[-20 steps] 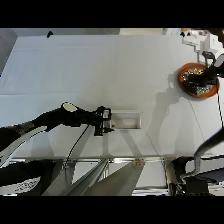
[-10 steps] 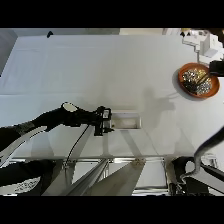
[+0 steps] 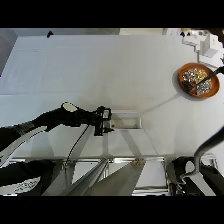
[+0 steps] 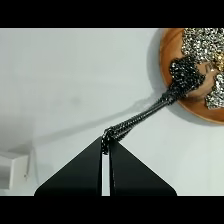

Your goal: Fold the box and place the chain.

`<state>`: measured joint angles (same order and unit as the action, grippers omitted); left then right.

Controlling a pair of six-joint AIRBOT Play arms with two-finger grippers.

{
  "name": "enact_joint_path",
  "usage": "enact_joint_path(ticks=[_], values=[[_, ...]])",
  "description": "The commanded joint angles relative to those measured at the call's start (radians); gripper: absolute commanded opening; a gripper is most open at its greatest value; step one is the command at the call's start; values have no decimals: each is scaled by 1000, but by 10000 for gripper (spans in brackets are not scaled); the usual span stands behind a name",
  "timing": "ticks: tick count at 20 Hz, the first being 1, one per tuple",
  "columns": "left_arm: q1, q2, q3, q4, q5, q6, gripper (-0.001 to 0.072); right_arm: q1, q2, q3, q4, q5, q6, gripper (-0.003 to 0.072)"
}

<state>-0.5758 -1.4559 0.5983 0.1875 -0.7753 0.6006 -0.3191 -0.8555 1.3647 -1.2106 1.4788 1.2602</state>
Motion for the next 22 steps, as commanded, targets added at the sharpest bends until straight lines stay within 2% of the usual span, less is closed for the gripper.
enact_joint_path(ticks=[1,5,8,15,20,22], values=[[1,1,0,0,0,0,66,0,96,-1,95,32,-6,18],[1,1,0,0,0,0,66,30,181,-1,222,32,-21,18],[1,1,0,0,0,0,66,126,222,-1,233,33,-34,19],[1,1,0,0,0,0,66,293,235,-1,265,69,-27,19],[1,1,0,0,0,0,66,333,236,-1,439,85,-28,19],[1,1,0,0,0,0,66,334,236,-1,453,85,-27,19]])
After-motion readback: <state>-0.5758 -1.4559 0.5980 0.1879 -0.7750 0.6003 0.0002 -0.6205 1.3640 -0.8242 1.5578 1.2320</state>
